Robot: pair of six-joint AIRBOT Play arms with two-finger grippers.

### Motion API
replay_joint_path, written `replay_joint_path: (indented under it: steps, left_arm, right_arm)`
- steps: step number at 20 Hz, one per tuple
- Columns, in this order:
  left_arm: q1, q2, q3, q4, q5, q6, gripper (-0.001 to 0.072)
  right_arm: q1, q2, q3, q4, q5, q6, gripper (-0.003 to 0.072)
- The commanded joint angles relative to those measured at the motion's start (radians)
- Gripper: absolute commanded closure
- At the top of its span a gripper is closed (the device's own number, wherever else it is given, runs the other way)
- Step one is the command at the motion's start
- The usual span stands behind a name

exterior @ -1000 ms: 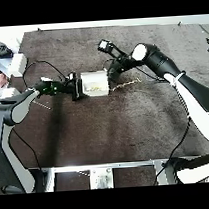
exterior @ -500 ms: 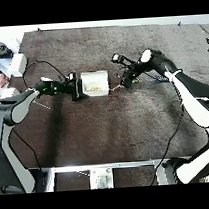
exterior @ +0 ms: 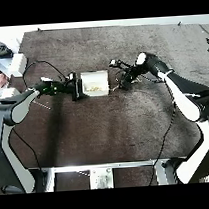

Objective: Fold the box and place the chain.

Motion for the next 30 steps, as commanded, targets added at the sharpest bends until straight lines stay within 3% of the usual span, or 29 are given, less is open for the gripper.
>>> replay_joint_path:
  steps: [1, 3, 4, 5, 6, 8, 9, 18, 24, 30]
  left_arm:
    - [0.001, 0.000, 0.000, 0.000, 0.000, 0.000, 0.0424]
    - [0.001, 0.000, 0.000, 0.000, 0.000, 0.000, 0.0424]
    - [0.001, 0.000, 0.000, 0.000, 0.000, 0.000, 0.0424]
    - [0.001, 0.000, 0.000, 0.000, 0.000, 0.000, 0.0424]
    - [0.001, 0.000, 0.000, 0.000, 0.000, 0.000, 0.0424]
    - [0.001, 0.000, 0.000, 0.000, 0.000, 0.000, 0.0424]
    - [0.001, 0.000, 0.000, 0.000, 0.000, 0.000, 0.0424]
    - [0.001, 0.000, 0.000, 0.000, 0.000, 0.000, 0.0424]
    - [0.001, 0.000, 0.000, 0.000, 0.000, 0.000, 0.0424]
    - [0.001, 0.000, 0.000, 0.000, 0.000, 0.000, 0.0424]
  right_arm:
    - [0.003, -0.027, 0.004, -0.008, -0.006, -0.002, 0.0412]
    - [0.003, -0.040, 0.004, -0.037, -0.010, -0.002, 0.0444]
    - [0.002, -0.041, 0.004, -0.054, -0.018, -0.002, 0.0523]
    - [0.003, -0.039, 0.005, -0.061, -0.018, -0.002, 0.0527]
    - [0.002, -0.039, 0.013, -0.060, -0.008, -0.002, 0.0601]
    - [0.003, -0.034, 0.045, -0.059, 0.039, -0.002, 0.0642]
    - [0.006, -0.025, 0.064, -0.058, 0.066, -0.002, 0.0703]
    - [0.023, 0.247, 0.105, 0.262, 0.176, -0.002, 0.0700]
    - [0.106, 0.392, 0.105, 0.277, 0.090, -0.002, 0.0700]
    - [0.190, 0.432, 0.105, 0.276, -0.053, -0.002, 0.0700]
